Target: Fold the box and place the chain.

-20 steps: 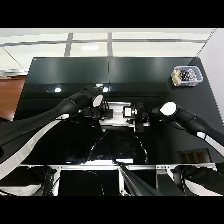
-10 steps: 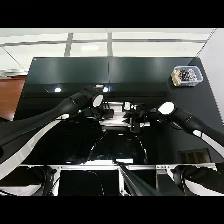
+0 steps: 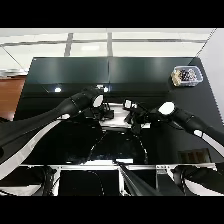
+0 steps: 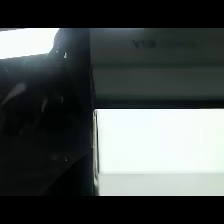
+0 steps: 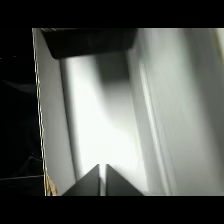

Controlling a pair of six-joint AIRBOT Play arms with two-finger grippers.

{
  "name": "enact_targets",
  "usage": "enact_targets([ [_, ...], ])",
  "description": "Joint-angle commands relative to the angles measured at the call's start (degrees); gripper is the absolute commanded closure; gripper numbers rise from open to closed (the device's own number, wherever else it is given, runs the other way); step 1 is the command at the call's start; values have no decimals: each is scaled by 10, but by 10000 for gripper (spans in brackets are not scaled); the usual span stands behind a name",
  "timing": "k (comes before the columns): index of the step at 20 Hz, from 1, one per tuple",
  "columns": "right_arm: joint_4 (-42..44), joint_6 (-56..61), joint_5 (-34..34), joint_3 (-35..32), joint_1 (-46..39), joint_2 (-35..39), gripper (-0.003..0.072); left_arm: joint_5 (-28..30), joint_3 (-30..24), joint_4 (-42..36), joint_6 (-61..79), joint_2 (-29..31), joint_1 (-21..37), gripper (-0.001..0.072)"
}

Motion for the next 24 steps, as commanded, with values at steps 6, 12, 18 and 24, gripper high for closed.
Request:
enact_targets([
  [6, -162, 479, 234, 19, -234, 156, 675, 2, 0, 3, 0, 0, 1, 680],
  [12, -129, 707, 134, -68, -415, 105, 676, 10, 0, 2, 0, 0, 1, 680],
  [18, 58, 581, 182, -59, -285, -54, 675, 10, 0, 3, 0, 0, 1, 680],
  [24, 56, 535, 195, 12, -215, -77, 672, 10, 0, 3, 0, 0, 1, 680],
])
